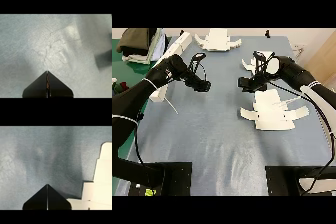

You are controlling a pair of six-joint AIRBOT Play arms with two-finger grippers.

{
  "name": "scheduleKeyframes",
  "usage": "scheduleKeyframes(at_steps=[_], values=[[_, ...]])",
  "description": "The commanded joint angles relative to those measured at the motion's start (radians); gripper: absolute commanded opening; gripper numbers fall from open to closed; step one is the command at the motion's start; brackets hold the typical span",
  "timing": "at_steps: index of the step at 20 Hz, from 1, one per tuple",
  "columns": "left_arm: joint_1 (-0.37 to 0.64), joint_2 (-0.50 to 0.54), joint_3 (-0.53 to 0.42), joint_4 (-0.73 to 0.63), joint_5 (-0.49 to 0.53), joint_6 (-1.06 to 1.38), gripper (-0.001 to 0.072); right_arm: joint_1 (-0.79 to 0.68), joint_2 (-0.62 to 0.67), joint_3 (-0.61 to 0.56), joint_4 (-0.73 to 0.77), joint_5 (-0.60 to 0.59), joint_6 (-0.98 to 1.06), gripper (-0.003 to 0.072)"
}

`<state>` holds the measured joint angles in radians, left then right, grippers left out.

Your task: Fold the box.

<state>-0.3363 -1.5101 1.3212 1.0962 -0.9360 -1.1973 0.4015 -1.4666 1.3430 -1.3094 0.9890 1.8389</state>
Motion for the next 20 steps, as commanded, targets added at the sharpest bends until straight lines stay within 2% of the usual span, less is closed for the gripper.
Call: scheduleKeyframes(at_steps=[1, 2, 3, 6, 8, 12, 13, 14, 15, 16, 20], values=[[-0.001, -0.001, 0.000, 0.000, 0.013, 0.000, 0.0015, -0.041, 0.003, 0.068, -0.186, 0.157, 0.004, 0.0204], [-0.001, -0.001, 0.000, 0.000, 0.024, 0.000, 0.0014, -0.072, 0.003, 0.112, -0.264, 0.262, 0.003, 0.0319], [-0.001, -0.001, 0.000, 0.000, 0.036, 0.000, 0.0014, -0.115, 0.003, 0.158, -0.350, 0.373, 0.003, 0.0354], [-0.001, -0.001, 0.000, -0.042, 0.064, 0.000, 0.0015, -0.270, 0.003, 0.209, -0.486, 0.569, -0.076, 0.0353], [-0.001, -0.001, 0.000, -0.070, 0.072, 0.001, 0.0016, -0.404, -0.002, 0.189, -0.451, 0.607, -0.140, 0.0374], [-0.001, -0.001, 0.000, -0.109, 0.068, 0.002, 0.0017, -0.650, -0.023, 0.147, -0.302, 0.599, -0.295, 0.0387], [-0.001, -0.001, 0.000, -0.112, 0.061, 0.002, 0.0118, -0.694, -0.035, 0.140, -0.276, 0.605, -0.317, 0.0388], [-0.001, -0.001, 0.000, -0.114, 0.052, 0.001, 0.0475, -0.732, -0.045, 0.123, -0.239, 0.602, -0.344, 0.0388], [-0.001, 0.000, 0.000, -0.123, 0.041, -0.001, 0.0598, -0.758, -0.054, 0.101, -0.194, 0.601, -0.381, 0.0388], [-0.001, -0.001, 0.001, -0.134, 0.029, 0.000, 0.0575, -0.773, -0.062, 0.079, -0.161, 0.600, -0.410, 0.0388], [-0.001, -0.001, 0.001, -0.140, -0.019, -0.001, 0.0577, -0.787, -0.105, 0.025, -0.154, 0.568, -0.494, 0.0388]])
